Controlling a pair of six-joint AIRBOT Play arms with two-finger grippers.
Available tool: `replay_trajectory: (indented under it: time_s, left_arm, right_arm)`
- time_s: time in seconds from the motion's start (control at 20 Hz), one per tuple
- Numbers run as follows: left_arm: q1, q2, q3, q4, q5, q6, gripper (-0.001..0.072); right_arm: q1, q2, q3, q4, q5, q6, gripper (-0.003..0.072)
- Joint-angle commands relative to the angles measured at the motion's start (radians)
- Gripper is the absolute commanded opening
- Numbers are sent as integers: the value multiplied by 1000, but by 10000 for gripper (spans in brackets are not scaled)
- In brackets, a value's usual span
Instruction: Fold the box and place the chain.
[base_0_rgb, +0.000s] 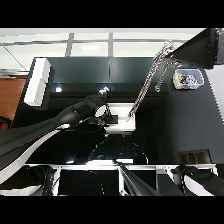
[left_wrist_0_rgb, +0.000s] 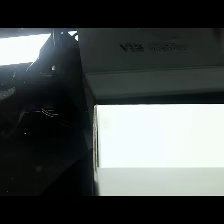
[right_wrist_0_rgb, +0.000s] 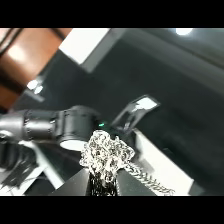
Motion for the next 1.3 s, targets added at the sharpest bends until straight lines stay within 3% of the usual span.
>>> replay_trajectory:
  time_s: [0.0, 0.35, 0.65, 1.0, 1.25]
  left_arm:
    - [0, 0, 0, 0, 0, 0, 26]
    - [0, 0, 0, 0, 0, 0, 26]
    - [0, 0, 0, 1, 0, 0, 26]
    - [0, 0, 0, 0, 1, 0, 27]
    - [0, 0, 0, 1, 0, 0, 26]
  right_arm:
    - [40, -4, -64, 23, 2, -1, 11]
    - [118, -4, -347, 19, -93, -20, 11]
    - [123, -4, -474, -23, -89, -26, 11]
    - [243, -4, -718, -23, -364, -26, 12]
    - [246, -4, -827, -85, -402, -26, 12]
